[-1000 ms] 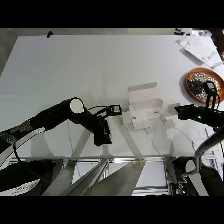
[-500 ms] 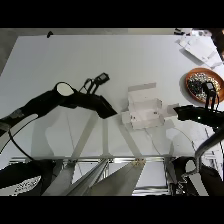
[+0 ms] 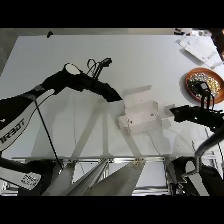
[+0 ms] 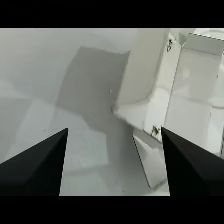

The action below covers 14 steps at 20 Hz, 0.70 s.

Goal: Fold the box and place the chain.

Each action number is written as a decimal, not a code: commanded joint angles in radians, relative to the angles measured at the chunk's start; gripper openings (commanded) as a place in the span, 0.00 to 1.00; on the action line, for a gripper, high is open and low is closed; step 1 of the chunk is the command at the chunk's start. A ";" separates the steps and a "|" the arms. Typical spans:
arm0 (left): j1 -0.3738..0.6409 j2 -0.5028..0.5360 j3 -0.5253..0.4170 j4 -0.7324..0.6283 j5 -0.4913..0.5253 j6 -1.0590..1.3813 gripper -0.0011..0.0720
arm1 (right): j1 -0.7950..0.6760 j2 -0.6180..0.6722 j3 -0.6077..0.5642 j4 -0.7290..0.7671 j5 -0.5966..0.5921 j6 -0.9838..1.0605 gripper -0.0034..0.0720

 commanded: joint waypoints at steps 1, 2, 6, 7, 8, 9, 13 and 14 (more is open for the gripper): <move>-0.028 -0.100 0.069 -0.014 -0.064 0.032 0.90 | 0.073 0.000 0.000 -0.018 -0.037 0.024 0.06; -0.032 -0.104 0.069 0.000 -0.074 0.032 0.90 | 0.080 0.000 0.000 -0.018 -0.060 0.040 0.06; -0.034 -0.106 0.069 0.024 -0.148 0.079 0.89 | 0.081 0.000 0.000 -0.016 -0.090 0.055 0.06; -0.034 -0.106 0.069 0.025 -0.168 0.081 0.89 | 0.080 0.000 0.000 -0.016 -0.089 0.056 0.06; -0.034 -0.106 0.069 0.025 -0.182 0.081 0.89 | 0.080 0.000 0.000 -0.016 -0.089 0.056 0.06; -0.035 -0.106 0.069 0.025 -0.193 0.080 0.90 | 0.080 0.000 0.000 -0.016 -0.089 0.056 0.06; -0.067 -0.111 0.069 0.016 -0.151 0.107 0.89 | 0.081 0.000 0.000 -0.016 -0.089 0.056 0.06; -0.079 -0.116 0.069 0.000 -0.130 0.127 0.89 | 0.081 0.000 0.000 -0.015 -0.089 0.056 0.06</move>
